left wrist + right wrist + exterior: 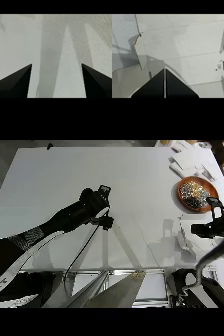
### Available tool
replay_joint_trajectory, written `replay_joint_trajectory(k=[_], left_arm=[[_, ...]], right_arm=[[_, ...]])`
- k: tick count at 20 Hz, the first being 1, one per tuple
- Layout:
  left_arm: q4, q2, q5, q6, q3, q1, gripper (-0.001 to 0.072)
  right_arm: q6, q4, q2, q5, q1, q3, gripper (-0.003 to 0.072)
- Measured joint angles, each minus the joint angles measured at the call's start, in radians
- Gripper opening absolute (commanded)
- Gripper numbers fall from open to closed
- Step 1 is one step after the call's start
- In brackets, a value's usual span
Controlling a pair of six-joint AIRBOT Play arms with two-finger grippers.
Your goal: Fold the box and place the chain.
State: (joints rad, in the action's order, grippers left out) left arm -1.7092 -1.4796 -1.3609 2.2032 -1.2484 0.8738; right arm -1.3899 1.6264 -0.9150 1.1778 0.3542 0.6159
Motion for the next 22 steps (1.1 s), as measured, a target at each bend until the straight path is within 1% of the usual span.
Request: replay_joint_trajectory(k=[16, 22], left_arm=[[0.000, 0.000, 0.000, 0.000, 0.000, 0.000, 0.0692], [0.000, 0.000, 0.000, 0.000, 0.000, 0.000, 0.0692]], right_arm=[[0.000, -0.002, 0.000, -0.003, 0.000, 0.000, 0.0019], [-0.002, -0.007, 0.000, -0.061, 0.000, 0.000, 0.0019]])
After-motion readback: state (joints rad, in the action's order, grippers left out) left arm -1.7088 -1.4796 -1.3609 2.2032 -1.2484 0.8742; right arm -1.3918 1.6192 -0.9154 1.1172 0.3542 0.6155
